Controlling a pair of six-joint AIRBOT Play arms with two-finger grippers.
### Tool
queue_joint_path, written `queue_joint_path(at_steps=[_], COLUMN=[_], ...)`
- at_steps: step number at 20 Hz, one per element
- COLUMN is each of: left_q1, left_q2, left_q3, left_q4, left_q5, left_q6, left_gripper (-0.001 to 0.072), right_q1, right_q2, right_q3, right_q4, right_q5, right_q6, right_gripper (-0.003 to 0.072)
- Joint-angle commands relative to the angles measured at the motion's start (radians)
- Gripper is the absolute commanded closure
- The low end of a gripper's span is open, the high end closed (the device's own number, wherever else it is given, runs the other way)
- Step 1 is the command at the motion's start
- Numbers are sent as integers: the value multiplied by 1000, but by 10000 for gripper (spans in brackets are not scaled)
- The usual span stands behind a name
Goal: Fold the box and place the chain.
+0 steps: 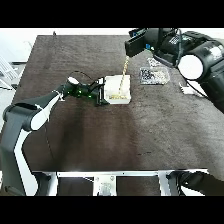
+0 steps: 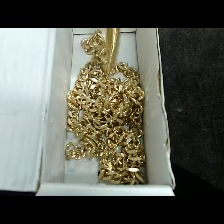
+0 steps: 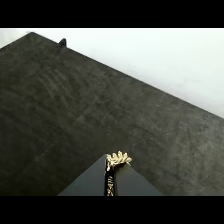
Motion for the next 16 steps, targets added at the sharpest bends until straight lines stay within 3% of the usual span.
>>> queue_joint_path(at_steps=[1,8,11,14,15,16], left_q1=[0,0,0,0,0,0], left_q2=[0,0,0,0,0,0], left_q3=[0,0,0,0,0,0], left_q4=[0,0,0,0,0,0], left_q5=[1,1,0,1,1,1], left_q6=[0,0,0,0,0,0], left_gripper=[90,90,90,90,90,90], right_q1=[1,-10,-23,-40,-51,-60], right_q2=[-45,-265,-372,-378,-377,-373], right_q3=[-34,-289,-301,-293,-286,-279], right_q4=[35,118,124,124,124,123], right_q5=[-3,-79,-83,-93,-92,-92], right_q6=[4,3,2,-2,-1,-2], right_gripper=[680,680,679,650,372,155])
